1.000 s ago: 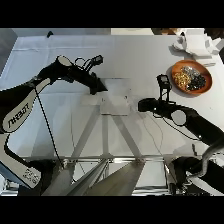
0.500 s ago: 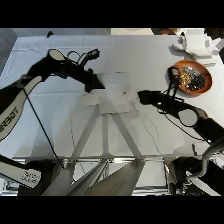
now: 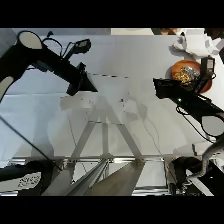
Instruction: Fold the box and place the chain.
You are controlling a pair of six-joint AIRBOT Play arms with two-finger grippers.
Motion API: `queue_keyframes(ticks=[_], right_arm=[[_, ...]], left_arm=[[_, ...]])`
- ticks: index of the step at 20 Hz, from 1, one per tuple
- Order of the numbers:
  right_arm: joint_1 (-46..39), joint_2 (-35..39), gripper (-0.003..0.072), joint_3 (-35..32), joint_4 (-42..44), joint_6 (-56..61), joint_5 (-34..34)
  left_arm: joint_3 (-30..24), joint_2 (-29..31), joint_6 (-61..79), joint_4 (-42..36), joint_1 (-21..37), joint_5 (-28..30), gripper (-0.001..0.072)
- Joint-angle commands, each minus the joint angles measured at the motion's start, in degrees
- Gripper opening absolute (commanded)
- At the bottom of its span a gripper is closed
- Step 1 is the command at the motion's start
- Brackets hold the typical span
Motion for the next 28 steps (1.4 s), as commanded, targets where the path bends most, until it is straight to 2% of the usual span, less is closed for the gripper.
queue_keyframes(ticks=[1,4,7,10,12,14,19,23,28], right_arm=[[-0.6,1.4,0.0361,0.0,-2.2,0.0,5.1],[-0.6,1.4,0.0361,0.0,-4.7,0.0,7.2],[-0.6,1.4,0.036,0.0,-6.3,0.0,6.8],[-0.6,1.4,0.036,0.0,-6.7,0.0,6.8],[-0.6,1.4,0.036,0.0,-6.7,0.0,6.8],[-0.6,1.4,0.036,0.0,-6.7,0.0,6.8],[-0.6,1.4,0.0359,0.0,-6.7,0.0,6.8],[-0.6,1.4,0.0359,0.0,-6.7,0.0,6.8],[-0.6,1.4,0.0359,0.0,-6.7,0.0,6.8]], left_arm=[[-5.3,9.0,0.5,-0.9,-0.2,1.0,-0.0002],[-18.0,15.3,5.7,-6.1,1.1,12.4,-0.0001],[-24.9,13.9,7.0,-3.0,0.8,20.2,0.0006],[-25.6,10.0,9.9,1.6,0.8,21.6,0.0005],[-25.6,7.6,12.8,2.2,0.8,24.5,0.0005],[-25.6,5.4,16.3,0.7,0.6,27.0,0.0006],[-25.6,-0.6,28.1,-9.9,0.4,29.4,0.0006],[-25.6,-5.7,29.6,-10.5,-0.3,32.9,0.0006],[-25.6,-10.2,32.3,-10.9,-1.0,33.3,0.0007]])
